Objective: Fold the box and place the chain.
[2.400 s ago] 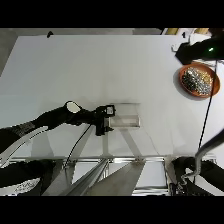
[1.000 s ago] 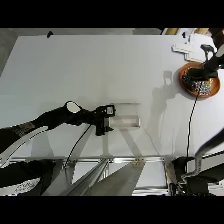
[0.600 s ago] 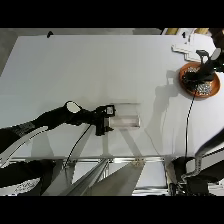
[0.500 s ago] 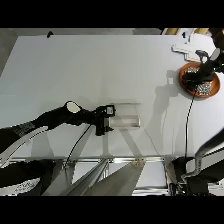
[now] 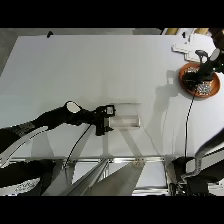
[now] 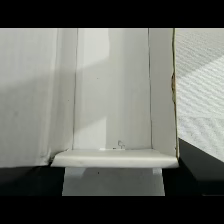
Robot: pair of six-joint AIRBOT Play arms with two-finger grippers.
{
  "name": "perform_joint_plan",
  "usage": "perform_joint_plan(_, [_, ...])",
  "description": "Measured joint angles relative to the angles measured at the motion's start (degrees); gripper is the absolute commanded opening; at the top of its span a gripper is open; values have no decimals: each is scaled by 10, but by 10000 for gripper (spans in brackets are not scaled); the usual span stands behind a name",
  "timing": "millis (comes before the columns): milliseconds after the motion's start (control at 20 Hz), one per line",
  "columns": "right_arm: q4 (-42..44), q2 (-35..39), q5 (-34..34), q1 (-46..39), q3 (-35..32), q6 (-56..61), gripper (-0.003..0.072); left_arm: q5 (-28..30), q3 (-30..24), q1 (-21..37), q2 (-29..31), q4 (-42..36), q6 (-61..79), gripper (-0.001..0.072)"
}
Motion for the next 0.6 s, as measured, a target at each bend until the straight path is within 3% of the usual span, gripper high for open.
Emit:
perform_joint_plan(250, [14, 66, 36, 6, 0, -26, 20, 0, 0, 0, 0, 0, 0, 252])
perform_joint_plan(600, [113, 253, 110, 42, 0, -45, 20, 0, 0, 0, 0, 0, 0, 252])
